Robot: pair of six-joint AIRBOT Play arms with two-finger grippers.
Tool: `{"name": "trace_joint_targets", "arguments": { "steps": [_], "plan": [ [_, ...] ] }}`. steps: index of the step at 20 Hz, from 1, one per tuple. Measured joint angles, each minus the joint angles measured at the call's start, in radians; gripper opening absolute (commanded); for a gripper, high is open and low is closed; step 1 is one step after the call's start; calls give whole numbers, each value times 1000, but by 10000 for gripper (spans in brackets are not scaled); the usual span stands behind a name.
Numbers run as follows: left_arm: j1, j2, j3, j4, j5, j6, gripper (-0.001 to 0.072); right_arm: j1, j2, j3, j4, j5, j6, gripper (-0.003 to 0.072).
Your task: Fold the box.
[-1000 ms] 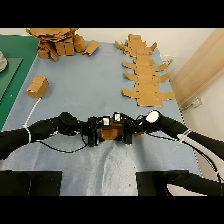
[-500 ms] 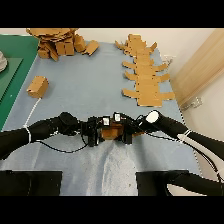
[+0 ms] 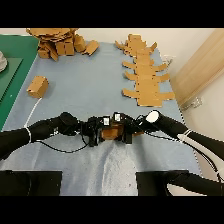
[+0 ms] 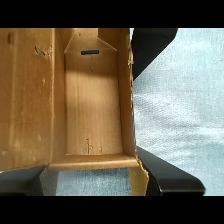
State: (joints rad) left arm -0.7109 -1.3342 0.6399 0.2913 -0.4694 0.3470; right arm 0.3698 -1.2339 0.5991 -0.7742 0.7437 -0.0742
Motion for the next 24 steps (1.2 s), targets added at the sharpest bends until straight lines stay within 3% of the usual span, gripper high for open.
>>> {"name": "trace_joint_targets", "arguments": {
  "steps": [6, 12, 18, 24],
  "plan": [
    [0, 0, 0, 2, -1, 1, 223, -4, 13, 26, -16, 81, 23, 720],
    [-1, 0, 0, 3, -11, 5, 223, -4, 85, 47, -166, 210, 79, 720],
    [-2, 0, 0, 2, -6, 0, 223, -10, 79, 50, -224, 218, 162, 720],
    [-1, 0, 0, -1, 3, -3, 223, -119, 146, 51, -243, 228, 221, 720]
  ]
}}
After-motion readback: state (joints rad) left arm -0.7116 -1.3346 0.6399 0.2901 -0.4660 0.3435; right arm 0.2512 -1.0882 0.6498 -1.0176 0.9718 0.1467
